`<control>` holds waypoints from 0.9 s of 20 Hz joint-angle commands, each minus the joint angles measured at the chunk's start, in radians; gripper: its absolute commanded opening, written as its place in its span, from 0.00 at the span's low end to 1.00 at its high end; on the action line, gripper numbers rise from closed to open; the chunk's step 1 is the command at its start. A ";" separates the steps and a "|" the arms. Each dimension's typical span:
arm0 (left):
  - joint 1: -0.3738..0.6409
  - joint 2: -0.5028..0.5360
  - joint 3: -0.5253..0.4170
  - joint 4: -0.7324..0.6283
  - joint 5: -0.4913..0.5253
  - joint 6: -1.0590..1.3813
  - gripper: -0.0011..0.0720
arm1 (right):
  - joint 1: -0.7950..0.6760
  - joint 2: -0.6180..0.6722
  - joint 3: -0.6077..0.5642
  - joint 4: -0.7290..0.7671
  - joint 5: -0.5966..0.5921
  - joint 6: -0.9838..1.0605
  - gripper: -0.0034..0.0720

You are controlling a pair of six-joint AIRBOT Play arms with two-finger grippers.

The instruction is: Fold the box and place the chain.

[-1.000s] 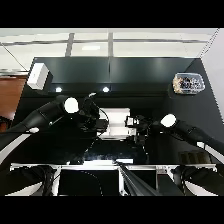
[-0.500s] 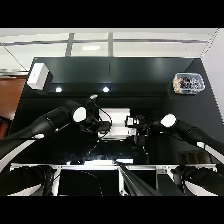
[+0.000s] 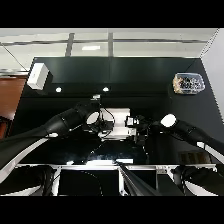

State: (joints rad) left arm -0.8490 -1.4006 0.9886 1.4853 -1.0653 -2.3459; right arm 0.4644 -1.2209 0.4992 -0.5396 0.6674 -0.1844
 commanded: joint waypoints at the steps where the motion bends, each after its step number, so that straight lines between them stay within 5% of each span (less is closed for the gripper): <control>1: -0.023 -0.019 0.018 0.037 -0.028 -0.048 0.49 | 0.001 0.000 0.000 0.000 0.000 0.000 0.34; 4: -0.022 -0.019 0.018 0.049 -0.023 -0.048 0.33 | 0.001 0.000 0.000 0.000 0.000 0.000 0.34; 12: -0.022 -0.021 0.018 0.052 -0.017 -0.071 0.31 | 0.001 0.000 0.000 0.000 0.000 0.000 0.34; 16: -0.022 -0.021 0.019 0.051 -0.017 -0.066 0.05 | 0.001 0.000 0.000 0.000 0.000 0.000 0.34; 18: -0.022 -0.021 0.019 0.051 -0.018 -0.065 0.05 | 0.001 0.000 0.000 0.000 0.000 0.000 0.34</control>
State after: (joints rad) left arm -0.8707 -1.4208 1.0069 1.5387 -1.0843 -2.4161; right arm 0.4644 -1.2209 0.4992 -0.5396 0.6674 -0.1833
